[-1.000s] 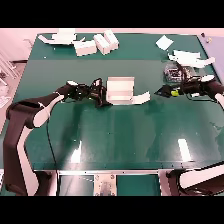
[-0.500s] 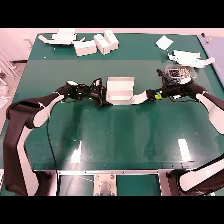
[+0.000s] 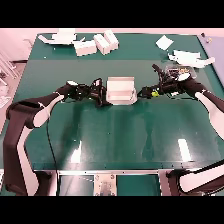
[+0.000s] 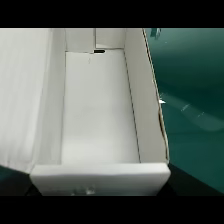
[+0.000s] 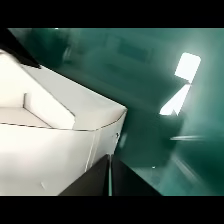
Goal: Fold the box and place the chain.
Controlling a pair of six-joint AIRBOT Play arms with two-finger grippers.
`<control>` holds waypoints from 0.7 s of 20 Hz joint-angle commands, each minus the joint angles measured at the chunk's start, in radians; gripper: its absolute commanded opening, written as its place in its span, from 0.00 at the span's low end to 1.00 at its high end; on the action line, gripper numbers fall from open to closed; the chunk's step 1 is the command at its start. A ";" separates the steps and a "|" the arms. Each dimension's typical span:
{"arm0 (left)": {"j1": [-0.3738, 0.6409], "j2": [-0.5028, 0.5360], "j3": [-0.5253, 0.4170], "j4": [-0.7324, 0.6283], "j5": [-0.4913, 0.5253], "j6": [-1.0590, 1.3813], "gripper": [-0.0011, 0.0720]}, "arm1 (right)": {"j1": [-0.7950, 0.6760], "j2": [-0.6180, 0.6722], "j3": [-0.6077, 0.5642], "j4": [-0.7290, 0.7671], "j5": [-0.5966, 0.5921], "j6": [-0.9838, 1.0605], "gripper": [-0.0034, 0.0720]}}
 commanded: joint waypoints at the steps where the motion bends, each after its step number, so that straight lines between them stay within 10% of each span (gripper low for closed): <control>1: 0.001 0.001 0.001 0.000 0.000 0.000 0.40 | 0.003 0.021 0.013 0.001 0.048 0.000 0.31; 14: 0.001 0.001 0.001 0.000 -0.001 0.000 0.40 | 0.041 0.021 0.018 0.027 0.023 0.000 0.45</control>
